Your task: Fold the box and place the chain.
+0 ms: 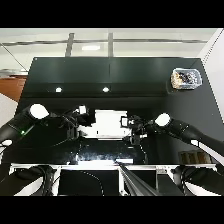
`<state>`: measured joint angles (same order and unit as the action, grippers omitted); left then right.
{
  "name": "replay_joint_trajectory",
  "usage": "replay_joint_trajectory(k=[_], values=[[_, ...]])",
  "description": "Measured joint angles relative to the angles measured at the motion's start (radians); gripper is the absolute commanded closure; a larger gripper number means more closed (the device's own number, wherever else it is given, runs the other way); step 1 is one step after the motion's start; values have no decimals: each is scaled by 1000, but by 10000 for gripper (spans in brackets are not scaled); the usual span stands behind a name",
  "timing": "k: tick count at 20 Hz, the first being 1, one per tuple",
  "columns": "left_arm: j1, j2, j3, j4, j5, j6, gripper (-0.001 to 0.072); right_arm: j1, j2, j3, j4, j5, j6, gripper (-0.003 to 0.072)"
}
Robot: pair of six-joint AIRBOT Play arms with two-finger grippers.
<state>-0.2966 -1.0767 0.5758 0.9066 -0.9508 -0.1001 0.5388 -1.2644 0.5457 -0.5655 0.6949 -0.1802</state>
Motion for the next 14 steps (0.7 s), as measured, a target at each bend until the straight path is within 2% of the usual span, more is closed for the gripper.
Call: replay_joint_trajectory(k=[5, 7, 8, 10, 13, 14], values=[[-75, -51, -4, -23, 80, 72, 2, 0, 0, 0, 0, 0, 0, 135], [-99, -60, -4, -26, 113, 83, 27, 1, 0, 0, -1, 0, 0, 134], [-109, -62, -4, -26, 124, 86, 69, 1, 0, 0, -1, 0, 0, 134], [-126, -66, -4, -32, 133, 90, 217, 1, 0, 0, -1, 0, 0, 134], [-139, -68, -4, -57, 138, 93, 341, 1, 0, 0, -1, 0, 0, 134], [-142, -68, -4, -66, 139, 93, 355, 1, 0, 0, -3, 0, 0, 134]])
